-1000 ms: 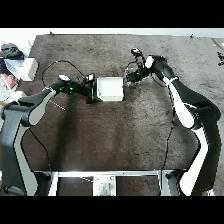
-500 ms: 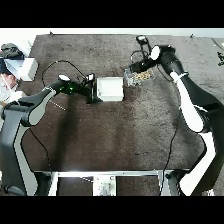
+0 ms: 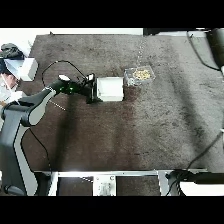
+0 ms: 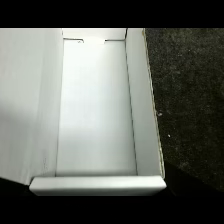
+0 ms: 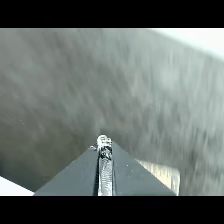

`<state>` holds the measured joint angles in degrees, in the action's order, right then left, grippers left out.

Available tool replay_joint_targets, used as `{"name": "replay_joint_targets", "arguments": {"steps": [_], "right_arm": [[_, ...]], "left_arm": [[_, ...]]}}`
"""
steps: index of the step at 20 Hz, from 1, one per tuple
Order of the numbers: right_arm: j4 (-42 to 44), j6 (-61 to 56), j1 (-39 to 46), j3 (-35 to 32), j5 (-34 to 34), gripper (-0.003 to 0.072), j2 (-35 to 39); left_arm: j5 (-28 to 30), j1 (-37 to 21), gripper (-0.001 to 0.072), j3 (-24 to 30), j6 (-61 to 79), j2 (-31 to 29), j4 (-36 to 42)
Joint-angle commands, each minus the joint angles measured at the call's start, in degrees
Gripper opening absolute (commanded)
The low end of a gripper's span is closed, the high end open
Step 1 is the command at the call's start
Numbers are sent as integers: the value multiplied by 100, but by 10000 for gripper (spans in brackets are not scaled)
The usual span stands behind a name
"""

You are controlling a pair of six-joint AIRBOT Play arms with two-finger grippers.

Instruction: Fold the box and place the chain.

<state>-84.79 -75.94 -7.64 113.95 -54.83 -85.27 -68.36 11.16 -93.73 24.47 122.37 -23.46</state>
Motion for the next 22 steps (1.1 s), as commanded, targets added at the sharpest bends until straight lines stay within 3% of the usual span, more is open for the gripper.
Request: {"name": "replay_joint_targets", "arguments": {"steps": [1,7,15,22], "right_arm": [[-2,293,-426,2,35,-6,684],[-7,562,-1276,-94,-647,-6,721],[608,566,-1397,-1119,-579,-6,721],[841,153,-1394,-3394,2175,-6,599]], "left_arm": [[0,-2,273,0,0,0,0],[0,-2,273,0,0,0,0],[0,-2,272,0,0,0,0],[0,-2,273,0,0,0,0]]}}
